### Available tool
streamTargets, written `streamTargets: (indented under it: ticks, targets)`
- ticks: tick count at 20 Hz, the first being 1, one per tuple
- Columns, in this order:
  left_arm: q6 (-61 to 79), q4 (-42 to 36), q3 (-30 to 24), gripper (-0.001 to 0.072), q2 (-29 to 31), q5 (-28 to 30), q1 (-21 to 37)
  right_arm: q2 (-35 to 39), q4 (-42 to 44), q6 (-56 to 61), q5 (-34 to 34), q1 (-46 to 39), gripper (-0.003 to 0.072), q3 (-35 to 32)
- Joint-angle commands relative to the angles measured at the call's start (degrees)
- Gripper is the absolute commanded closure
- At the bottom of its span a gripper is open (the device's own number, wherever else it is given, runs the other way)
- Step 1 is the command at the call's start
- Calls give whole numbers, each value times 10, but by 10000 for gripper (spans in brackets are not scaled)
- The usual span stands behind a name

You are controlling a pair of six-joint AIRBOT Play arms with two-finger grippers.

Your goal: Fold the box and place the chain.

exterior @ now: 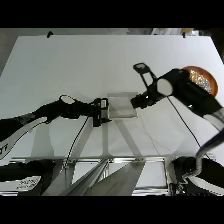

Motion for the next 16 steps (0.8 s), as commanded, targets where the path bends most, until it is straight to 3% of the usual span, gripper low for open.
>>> streamTargets:
  ticks: [1, 10, 16]
  targets:
    - [0, 0, 0, 698, 0, 0, 0, 32, -11, -85, 34, -73, 518, 71]
    - [0, 0, 0, 698, 0, 0, 0, -67, -20, -187, -44, -417, 526, 96]
    - [0, 0, 0, 698, 0, 0, 0, -140, -21, -263, -31, -493, 486, 96]
